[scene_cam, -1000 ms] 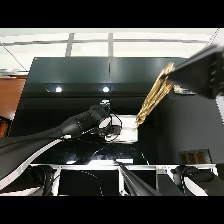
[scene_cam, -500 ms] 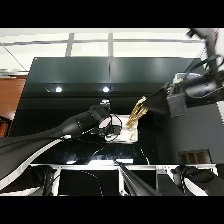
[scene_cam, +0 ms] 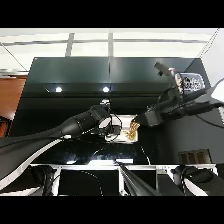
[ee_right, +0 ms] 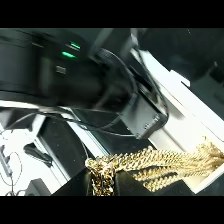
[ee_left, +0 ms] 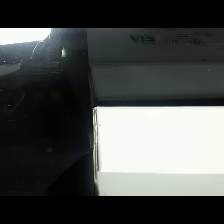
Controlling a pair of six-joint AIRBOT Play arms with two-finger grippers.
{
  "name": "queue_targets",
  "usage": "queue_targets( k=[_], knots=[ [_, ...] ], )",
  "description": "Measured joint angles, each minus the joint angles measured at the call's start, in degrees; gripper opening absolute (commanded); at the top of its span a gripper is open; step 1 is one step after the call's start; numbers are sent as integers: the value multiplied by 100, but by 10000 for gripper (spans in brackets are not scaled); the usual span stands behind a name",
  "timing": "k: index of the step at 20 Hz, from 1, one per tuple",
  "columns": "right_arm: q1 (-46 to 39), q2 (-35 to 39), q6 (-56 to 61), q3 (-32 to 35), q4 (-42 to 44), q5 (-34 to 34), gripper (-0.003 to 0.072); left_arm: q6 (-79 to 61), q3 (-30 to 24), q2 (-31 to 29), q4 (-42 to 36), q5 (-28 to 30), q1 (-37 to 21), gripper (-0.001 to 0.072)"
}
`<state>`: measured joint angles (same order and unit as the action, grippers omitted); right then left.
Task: Fold the box and place the chain.
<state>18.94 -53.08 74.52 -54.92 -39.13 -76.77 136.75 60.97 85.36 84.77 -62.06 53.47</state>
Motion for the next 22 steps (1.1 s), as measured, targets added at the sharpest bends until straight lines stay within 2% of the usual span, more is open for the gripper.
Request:
queue_targets(
  k=[5, 6, 7, 11, 12, 13, 18, 19, 20, 21, 22],
  knots=[
    [227, -28, 35, 743, -39, 608, 26, 0, 0, 0, 0, 2, 0, 25],
    [245, -31, 50, 833, -37, 710, 113, 0, 0, -2, 0, 4, 0, 26],
    [258, -31, 61, 905, -46, 774, 293, 0, 0, 0, 0, 4, 0, 26],
    [107, -31, 76, 918, -229, 769, 287, 0, 0, 0, -7, 11, 0, 26],
    [-31, -17, 79, 837, -326, 667, 286, 0, 0, -2, -13, 26, 0, 26],
    [-188, 2, 83, 743, -398, 535, 241, 0, 0, 0, -13, 50, 0, 26],
    [-1139, 275, 90, 363, -627, 22, 247, 2, 0, 0, -11, 120, -4, 43],
    [-1270, 341, 90, 334, -640, -48, 247, 20, 0, 0, 0, 118, -17, 199],
    [-1379, 404, 90, 313, -662, -107, 247, 92, 0, 0, 2, 114, -35, 451],
    [-1451, 452, 90, 297, -678, -160, 247, 157, 7, -2, 4, 85, -50, 622],
    [-1513, 492, 90, 286, -680, -212, 247, 203, 35, -13, 4, -22, -61, 659]
  ],
)
